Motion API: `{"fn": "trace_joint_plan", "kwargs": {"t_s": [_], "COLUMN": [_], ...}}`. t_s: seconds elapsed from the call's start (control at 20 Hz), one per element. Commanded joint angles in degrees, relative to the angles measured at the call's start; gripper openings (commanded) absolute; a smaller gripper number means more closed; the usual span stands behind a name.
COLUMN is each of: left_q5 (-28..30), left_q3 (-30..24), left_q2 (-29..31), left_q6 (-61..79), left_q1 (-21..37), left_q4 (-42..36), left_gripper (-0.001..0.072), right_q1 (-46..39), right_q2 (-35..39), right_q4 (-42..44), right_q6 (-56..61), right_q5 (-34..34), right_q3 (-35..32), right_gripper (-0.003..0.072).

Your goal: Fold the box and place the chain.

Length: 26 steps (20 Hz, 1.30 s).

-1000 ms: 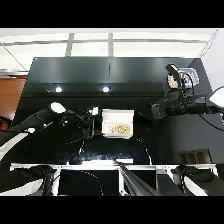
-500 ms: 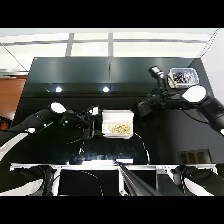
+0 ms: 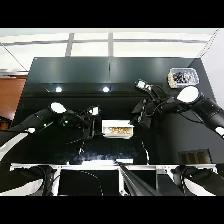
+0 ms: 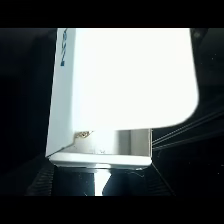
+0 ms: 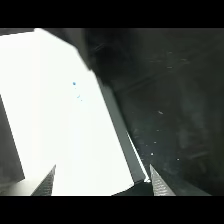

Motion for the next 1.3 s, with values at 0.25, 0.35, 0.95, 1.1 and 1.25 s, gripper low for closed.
{"fn": "trace_joint_plan", "kwargs": {"t_s": [0.25, 0.35, 0.95, 1.1, 1.25], "left_q5": [-0.02, -0.02, -0.02, -0.02, -0.02], "left_q3": [0.04, 0.04, 0.04, 0.04, 0.04], "left_q2": [-0.02, -0.02, -0.02, -0.02, -0.02], "left_q6": [0.02, 0.02, 0.02, 0.02, 0.02], "left_q1": [-0.02, -0.02, -0.02, -0.02, -0.02], "left_q4": [0.02, 0.02, 0.02, 0.02, 0.02], "left_gripper": [0.04, 0.04, 0.04, 0.04, 0.04], "right_q1": [4.7, 6.56, 9.25, 9.25, 9.25], "right_q2": [-0.39, -0.96, -2.47, -2.47, -2.47], "right_q4": [-4.9, -6.51, -6.58, -6.71, -6.71], "right_q6": [-6.4, -6.4, -5.4, -4.09, -3.39], "right_q5": [-1.01, -2.73, -4.59, -4.63, -4.57], "right_q3": [-0.02, -0.02, -0.02, -0.02, -0.02], "right_gripper": [0.072, 0.072, 0.0554, 0.0411, 0.0411]}}
